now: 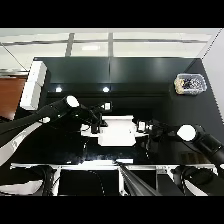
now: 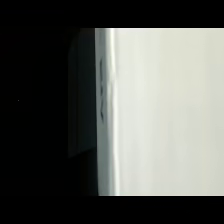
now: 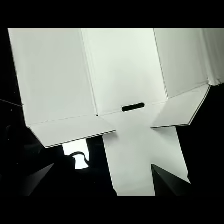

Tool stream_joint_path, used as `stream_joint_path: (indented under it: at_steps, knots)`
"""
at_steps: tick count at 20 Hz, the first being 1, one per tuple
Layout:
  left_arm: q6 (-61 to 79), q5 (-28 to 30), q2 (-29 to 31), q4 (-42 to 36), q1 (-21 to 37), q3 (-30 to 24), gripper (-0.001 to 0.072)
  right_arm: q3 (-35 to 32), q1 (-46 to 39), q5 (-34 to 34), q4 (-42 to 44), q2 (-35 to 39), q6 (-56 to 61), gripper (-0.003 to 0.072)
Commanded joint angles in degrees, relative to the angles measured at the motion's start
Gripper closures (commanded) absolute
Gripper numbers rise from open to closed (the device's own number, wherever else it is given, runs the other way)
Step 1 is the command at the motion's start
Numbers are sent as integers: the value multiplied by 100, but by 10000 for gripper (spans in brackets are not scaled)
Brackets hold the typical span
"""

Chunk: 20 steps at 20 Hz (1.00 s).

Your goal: Fold the box and place the chain.

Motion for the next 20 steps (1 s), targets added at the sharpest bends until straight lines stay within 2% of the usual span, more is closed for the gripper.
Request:
stream_joint_path:
  at_steps: [1, 9, 15, 20]
  knots:
    - [0, 9, -2, 9, -2, -4, 676, -37, 201, -315, 31, -184, -2, -23]
    - [-2, 9, -4, 9, -4, -4, 675, -24, 785, -758, 1137, -542, -623, -22]
    - [-2, 7, -4, 9, -4, -4, 676, 321, 726, -1106, 1093, -542, -623, -23]
    - [-2, 7, -4, 7, -4, -4, 676, 457, 208, -1058, 949, -573, -629, -23]
